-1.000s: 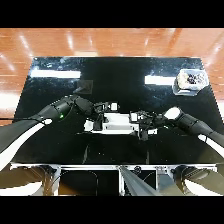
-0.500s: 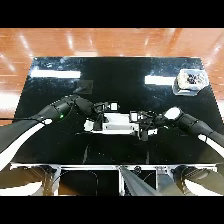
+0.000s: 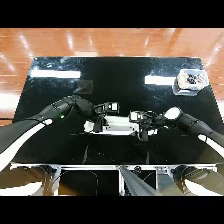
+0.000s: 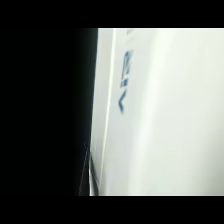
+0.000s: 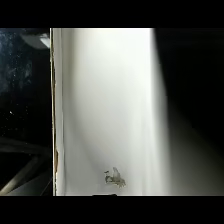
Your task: Fold the box and place the chain.
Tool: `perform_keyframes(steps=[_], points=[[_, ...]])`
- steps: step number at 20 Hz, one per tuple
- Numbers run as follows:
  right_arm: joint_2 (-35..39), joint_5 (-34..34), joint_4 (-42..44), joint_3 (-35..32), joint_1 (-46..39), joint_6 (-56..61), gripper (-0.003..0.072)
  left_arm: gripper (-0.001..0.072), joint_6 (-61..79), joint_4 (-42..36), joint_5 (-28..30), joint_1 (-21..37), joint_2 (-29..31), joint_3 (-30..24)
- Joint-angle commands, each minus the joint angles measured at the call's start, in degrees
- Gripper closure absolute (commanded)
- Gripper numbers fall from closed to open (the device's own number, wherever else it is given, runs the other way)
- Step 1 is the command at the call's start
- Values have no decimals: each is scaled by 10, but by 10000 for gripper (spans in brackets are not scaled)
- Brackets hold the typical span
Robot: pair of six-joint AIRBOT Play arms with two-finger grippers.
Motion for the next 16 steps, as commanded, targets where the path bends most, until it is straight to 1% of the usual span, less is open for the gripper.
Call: perform_keyframes(steps=[1, 2, 3, 4, 5, 8, 11, 14, 16], points=[[0, 2, -10, 0, 1, 0, 135, 446, -3, -2, 3, 0, 3, 2], [0, 2, -10, 0, 0, 0, 135, 410, -5, -3, 10, 0, 3, 7], [0, 1, -10, 0, 0, -5, 136, 253, -16, -3, 13, 0, 4, 14], [0, -2, -10, 0, 1, -5, 136, 129, -41, -2, 13, 0, 4, 22], [0, -5, -10, 0, 0, -5, 136, 87, -76, 0, 15, 1, 4, 31], [0, -18, -10, 0, 0, -11, 136, 88, -144, 30, 41, 6, 4, 57], [0, -18, -10, 0, 0, -20, 136, 88, -226, 73, 84, 21, 4, 72], [0, -18, -10, 0, 0, -20, 136, 89, -301, 107, 133, 48, 4, 87], [0, -18, -10, 0, 0, -20, 136, 95, -332, 110, 160, 73, 8, 95]])
